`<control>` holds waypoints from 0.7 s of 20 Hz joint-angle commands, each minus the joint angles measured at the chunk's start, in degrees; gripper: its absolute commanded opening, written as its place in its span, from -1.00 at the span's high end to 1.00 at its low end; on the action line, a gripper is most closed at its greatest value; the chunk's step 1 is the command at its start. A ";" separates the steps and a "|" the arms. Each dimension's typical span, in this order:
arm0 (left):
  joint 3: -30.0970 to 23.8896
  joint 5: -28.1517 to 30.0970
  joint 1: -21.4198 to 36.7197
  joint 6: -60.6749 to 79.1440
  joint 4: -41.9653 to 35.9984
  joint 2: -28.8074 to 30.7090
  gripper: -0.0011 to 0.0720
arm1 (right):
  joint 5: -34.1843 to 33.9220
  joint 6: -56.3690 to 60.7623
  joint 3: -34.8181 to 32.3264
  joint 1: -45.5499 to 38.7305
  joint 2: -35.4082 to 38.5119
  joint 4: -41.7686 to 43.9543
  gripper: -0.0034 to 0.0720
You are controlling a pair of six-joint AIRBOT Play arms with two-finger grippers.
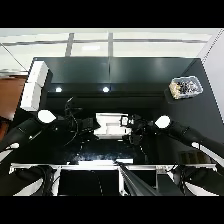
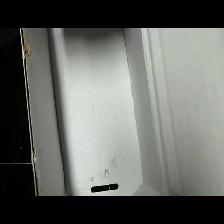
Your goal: Fold the box and place the chain.
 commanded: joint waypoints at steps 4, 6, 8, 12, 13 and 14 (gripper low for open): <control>0.04 4.37 -4.02 -5.55 3.02 0.04 -0.88 | 0.00 0.02 0.04 0.04 0.00 0.00 -0.47; 0.50 4.44 -5.22 -8.50 6.29 0.04 -0.85 | 0.00 0.02 0.04 0.04 0.00 0.02 -0.47; 1.86 4.39 -6.97 -12.90 12.24 0.02 -0.85 | 0.00 0.02 0.04 0.04 0.00 0.02 -0.47; 4.79 4.09 -10.14 -23.08 24.39 -1.29 -0.85 | 0.00 0.02 0.04 0.04 0.00 0.02 -0.48; 5.53 3.26 -10.73 -23.63 25.16 -1.97 -0.85 | 0.00 0.02 0.04 0.07 0.00 0.02 -0.47; 6.21 2.95 -11.39 -24.68 25.81 -2.40 -0.85 | 0.00 0.02 0.04 0.04 0.00 0.02 -0.47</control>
